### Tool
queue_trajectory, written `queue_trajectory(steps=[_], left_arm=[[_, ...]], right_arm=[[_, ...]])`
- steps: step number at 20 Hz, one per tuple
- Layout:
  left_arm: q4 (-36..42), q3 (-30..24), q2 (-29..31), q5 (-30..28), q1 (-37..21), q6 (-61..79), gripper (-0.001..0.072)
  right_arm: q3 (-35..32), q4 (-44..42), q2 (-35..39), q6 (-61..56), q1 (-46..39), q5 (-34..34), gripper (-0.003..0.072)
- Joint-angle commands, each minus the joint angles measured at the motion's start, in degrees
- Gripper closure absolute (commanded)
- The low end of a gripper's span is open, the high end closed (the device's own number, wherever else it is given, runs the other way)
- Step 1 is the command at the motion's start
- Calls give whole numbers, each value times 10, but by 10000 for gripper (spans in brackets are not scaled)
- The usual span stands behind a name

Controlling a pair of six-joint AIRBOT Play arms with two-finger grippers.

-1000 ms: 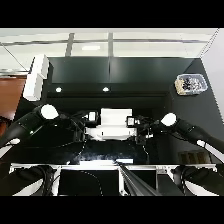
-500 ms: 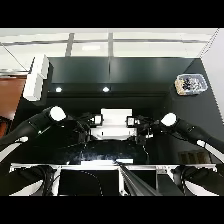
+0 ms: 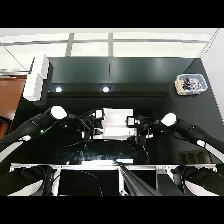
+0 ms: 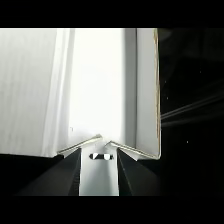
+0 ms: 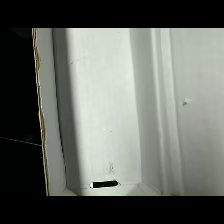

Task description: Fold the box and place the chain.

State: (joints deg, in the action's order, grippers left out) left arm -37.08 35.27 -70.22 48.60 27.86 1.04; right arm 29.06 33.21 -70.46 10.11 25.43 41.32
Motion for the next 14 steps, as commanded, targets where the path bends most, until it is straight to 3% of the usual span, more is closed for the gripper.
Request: queue_trajectory(steps=[1,2,4,10,11,13,14], left_arm=[[52,0,-5,3,0,-2,438],[52,0,-9,3,2,-2,439],[52,0,-18,0,10,-1,552],[42,0,-36,-17,32,-1,545],[41,0,-36,-18,32,-1,530],[41,0,-36,-21,32,-1,282],[40,0,-36,-19,32,-2,297]], right_arm=[[0,0,0,0,0,0,494],[0,0,0,0,0,0,494],[0,0,0,0,0,0,494],[0,0,0,0,0,0,493],[0,0,0,0,0,0,493],[0,0,0,0,0,0,494],[0,0,0,0,0,0,494]])
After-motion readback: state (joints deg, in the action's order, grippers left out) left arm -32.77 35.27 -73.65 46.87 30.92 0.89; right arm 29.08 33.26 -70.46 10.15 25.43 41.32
